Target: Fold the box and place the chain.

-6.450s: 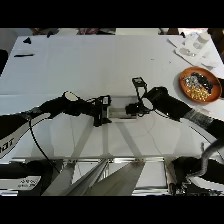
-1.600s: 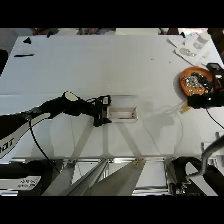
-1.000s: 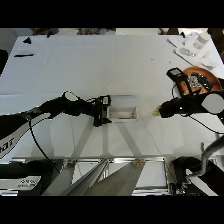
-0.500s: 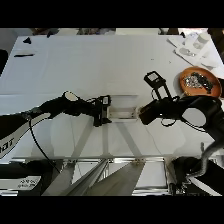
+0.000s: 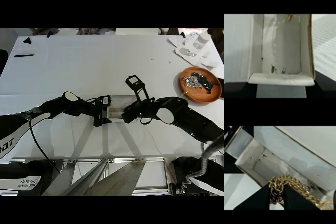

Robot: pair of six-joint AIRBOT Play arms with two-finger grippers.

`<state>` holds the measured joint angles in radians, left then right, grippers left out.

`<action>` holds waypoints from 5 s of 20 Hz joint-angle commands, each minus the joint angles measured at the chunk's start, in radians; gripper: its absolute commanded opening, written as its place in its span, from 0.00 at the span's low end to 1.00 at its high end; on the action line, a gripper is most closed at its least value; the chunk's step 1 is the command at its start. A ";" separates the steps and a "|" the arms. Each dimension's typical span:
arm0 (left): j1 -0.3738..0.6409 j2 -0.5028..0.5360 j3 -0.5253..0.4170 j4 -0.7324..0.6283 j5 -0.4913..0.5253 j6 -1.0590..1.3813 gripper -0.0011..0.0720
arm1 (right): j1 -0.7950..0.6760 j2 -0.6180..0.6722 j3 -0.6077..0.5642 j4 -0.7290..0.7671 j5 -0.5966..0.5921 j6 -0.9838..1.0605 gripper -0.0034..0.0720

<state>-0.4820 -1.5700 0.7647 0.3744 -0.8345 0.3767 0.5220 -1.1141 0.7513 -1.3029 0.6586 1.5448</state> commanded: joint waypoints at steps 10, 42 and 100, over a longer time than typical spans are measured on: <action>0.000 0.001 0.000 0.000 0.000 0.000 0.41 | 0.035 -0.091 0.002 0.017 -0.097 0.003 0.32; 0.000 0.001 0.000 0.000 0.000 0.000 0.41 | -0.486 -0.181 0.018 -0.369 0.221 0.999 0.75; 0.000 0.001 0.000 0.000 0.000 0.000 0.41 | 0.198 -0.180 0.107 -0.341 -0.100 0.547 0.06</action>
<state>-0.4820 -1.5700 0.7647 0.3744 -0.8345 0.3767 0.6994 -1.2629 0.8574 -1.6485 0.5915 2.0922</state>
